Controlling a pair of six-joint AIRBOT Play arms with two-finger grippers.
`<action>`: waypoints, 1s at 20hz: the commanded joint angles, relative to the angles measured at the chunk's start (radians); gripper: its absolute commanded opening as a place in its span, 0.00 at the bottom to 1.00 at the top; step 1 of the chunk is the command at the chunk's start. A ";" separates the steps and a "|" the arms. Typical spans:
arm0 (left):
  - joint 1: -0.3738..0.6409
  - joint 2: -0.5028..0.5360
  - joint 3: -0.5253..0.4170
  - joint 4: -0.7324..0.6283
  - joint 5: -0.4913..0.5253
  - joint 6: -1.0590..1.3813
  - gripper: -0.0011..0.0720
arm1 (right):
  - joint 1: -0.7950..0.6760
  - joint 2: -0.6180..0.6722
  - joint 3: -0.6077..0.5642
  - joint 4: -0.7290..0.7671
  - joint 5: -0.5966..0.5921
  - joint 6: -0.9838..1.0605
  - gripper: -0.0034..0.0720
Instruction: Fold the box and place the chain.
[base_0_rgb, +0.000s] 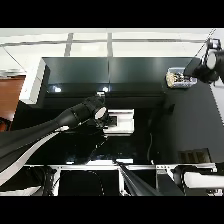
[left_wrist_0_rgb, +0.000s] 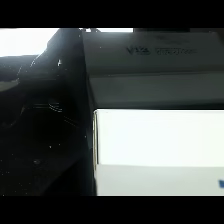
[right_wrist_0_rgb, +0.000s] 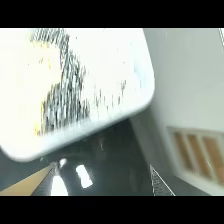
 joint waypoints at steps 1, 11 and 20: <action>0.000 0.000 0.000 0.000 0.000 0.000 0.05 | -0.047 -0.315 0.388 0.074 0.211 0.056 0.99; 0.001 0.000 0.000 0.000 -0.003 0.000 0.05 | -0.141 -0.545 0.577 0.192 0.267 0.124 0.82; 0.001 0.000 0.000 0.000 0.004 0.000 0.05 | -0.132 -0.385 0.577 0.201 0.285 -0.127 0.06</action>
